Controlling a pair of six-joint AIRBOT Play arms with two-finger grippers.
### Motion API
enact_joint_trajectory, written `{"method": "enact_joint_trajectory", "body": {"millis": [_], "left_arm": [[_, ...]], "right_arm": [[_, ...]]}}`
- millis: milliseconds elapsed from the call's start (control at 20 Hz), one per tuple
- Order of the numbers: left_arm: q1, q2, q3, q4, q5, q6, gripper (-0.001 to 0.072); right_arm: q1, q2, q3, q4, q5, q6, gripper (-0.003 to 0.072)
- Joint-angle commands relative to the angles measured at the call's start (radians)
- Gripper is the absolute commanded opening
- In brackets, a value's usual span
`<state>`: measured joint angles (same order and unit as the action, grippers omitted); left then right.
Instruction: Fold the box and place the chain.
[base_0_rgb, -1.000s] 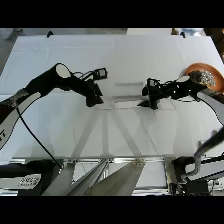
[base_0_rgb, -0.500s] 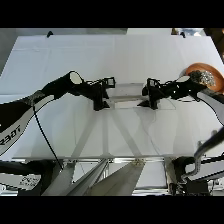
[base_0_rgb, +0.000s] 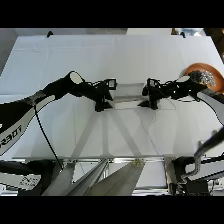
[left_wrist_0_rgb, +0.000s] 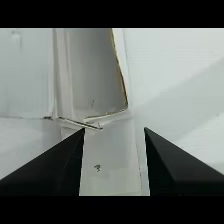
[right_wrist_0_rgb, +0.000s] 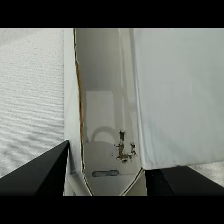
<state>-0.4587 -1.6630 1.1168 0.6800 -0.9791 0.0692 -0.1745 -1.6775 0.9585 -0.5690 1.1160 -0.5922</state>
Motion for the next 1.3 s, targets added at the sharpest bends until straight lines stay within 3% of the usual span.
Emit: {"method": "enact_joint_trajectory", "body": {"millis": [0, 100, 200, 550, 600, 850, 1050, 1250], "left_arm": [[0.0, -0.002, 0.0, -0.014, -0.004, 0.022, 0.0393], [-0.002, -0.006, 0.0, -0.014, 0.0, 0.053, 0.0364], [-0.008, -0.008, 0.0, -0.014, 0.027, 0.08, 0.0196], [-0.011, -0.021, 0.0, -0.015, 0.071, 0.088, 0.0188], [-0.011, -0.021, 0.0, -0.014, 0.071, 0.089, 0.0136], [-0.01, -0.021, 0.0, -0.011, 0.061, 0.088, 0.0137], [-0.008, -0.017, 0.0, 0.066, 0.018, 0.087, 0.0136], [-0.008, -0.017, 0.0, 0.075, 0.075, 0.088, 0.0136]], "right_arm": [[0.0, 0.0, 0.0, 0.001, -0.001, 0.0, 0.0404], [0.0, 0.0, 0.0, 0.001, -0.002, 0.0, 0.0404], [0.0, 0.0, 0.0, 0.001, -0.001, 0.0, 0.0404], [0.0, 0.0, 0.0, 0.001, -0.001, 0.0, 0.0404], [0.0, 0.0, 0.0, 0.001, -0.001, 0.0, 0.0404], [0.0, 0.0, 0.0, 0.001, -0.001, 0.0, 0.0404], [0.0, 0.0, 0.0, 0.001, -0.001, 0.0, 0.0404], [0.0, 0.0, 0.0, 0.001, -0.001, 0.0, 0.0404]]}}
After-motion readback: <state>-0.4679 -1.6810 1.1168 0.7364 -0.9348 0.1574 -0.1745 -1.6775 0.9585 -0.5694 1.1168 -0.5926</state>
